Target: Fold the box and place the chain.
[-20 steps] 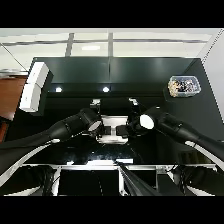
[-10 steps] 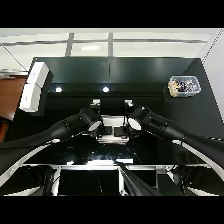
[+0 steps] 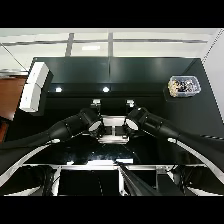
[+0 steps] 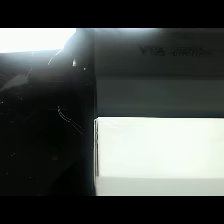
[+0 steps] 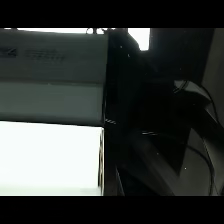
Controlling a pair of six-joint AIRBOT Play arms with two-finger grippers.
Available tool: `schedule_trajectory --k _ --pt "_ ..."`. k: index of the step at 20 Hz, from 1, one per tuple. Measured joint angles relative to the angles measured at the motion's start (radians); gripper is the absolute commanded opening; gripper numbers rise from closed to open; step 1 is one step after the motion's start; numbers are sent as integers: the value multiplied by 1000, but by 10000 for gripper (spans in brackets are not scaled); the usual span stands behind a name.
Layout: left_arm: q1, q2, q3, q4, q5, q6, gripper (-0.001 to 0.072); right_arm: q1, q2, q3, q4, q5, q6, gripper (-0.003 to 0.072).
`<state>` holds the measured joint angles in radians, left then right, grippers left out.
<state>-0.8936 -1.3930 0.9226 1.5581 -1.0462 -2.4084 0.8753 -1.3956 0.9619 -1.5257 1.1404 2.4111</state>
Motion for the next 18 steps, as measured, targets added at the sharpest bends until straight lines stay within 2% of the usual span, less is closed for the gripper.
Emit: schedule_trajectory --k 7,18 --pt "0 0 0 1 -2 -1 33 0 -22 11 -5 -9 28 195" --pt "0 0 0 1 -3 -1 33 0 -32 12 2 -25 43 129"
